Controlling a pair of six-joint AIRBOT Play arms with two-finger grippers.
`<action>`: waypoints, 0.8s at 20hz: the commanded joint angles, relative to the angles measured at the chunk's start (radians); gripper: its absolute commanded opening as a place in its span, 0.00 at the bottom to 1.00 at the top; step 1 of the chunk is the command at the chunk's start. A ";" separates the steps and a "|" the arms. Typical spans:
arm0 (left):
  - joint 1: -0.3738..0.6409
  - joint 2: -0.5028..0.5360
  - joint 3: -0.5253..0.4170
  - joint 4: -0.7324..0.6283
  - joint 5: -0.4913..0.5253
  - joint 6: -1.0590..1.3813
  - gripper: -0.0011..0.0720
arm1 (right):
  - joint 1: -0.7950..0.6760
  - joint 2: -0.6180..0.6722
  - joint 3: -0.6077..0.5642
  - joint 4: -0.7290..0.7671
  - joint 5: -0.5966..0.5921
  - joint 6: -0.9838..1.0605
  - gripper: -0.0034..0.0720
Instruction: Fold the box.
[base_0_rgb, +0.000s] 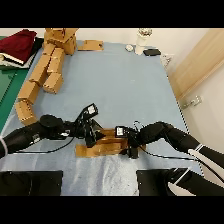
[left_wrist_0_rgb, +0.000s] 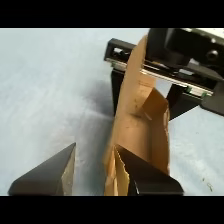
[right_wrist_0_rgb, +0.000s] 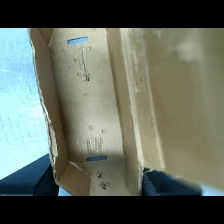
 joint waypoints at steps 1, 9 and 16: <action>0.052 0.132 0.001 0.315 -0.010 -0.416 0.52 | 0.001 0.001 -0.001 0.000 -0.008 0.000 0.77; 0.023 0.326 -0.002 0.548 -0.410 -1.515 0.03 | 0.001 0.001 -0.001 -0.004 -0.011 0.000 0.77; -0.331 0.180 0.027 0.337 0.128 -1.606 0.03 | 0.001 0.001 0.000 -0.004 -0.011 0.000 0.77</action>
